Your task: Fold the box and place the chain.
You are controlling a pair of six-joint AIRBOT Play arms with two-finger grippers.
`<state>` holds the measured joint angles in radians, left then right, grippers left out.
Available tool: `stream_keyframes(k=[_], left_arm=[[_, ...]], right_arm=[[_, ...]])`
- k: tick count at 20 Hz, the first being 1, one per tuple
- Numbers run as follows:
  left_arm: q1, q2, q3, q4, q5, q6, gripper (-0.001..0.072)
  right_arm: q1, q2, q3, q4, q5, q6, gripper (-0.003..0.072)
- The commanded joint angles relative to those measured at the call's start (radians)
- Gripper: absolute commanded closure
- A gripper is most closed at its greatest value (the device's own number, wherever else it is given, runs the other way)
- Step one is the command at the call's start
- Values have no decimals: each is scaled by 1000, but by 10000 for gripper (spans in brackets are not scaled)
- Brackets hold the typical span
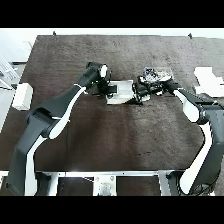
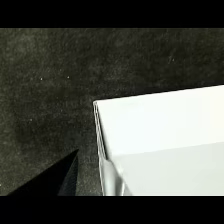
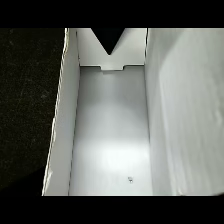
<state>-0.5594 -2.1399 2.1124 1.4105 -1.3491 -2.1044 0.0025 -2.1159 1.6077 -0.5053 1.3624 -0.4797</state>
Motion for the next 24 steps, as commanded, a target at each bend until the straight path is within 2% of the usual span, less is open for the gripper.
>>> stream_keyframes(k=[1,2,7,8,12,13,14,19,24], left_arm=[[-1,0,1,4,-2,11,579],[-1,-2,0,5,-5,11,655],[-1,-3,-2,7,-10,9,653],[-1,-3,-2,7,-12,9,688],[-1,-2,-2,6,-13,10,681],[-1,-2,-2,6,-16,10,496],[0,-2,-2,6,-25,10,241],[7,24,-2,0,-51,18,222],[19,103,-1,-66,-85,99,221]], right_arm=[[1,0,0,0,0,0,99],[0,0,0,0,0,0,99],[1,0,0,0,0,0,99],[1,0,0,0,0,0,99],[0,0,0,0,0,0,99],[0,0,0,0,0,0,99],[1,0,0,0,0,0,99],[1,0,0,0,0,0,99],[1,0,0,0,0,0,99]])
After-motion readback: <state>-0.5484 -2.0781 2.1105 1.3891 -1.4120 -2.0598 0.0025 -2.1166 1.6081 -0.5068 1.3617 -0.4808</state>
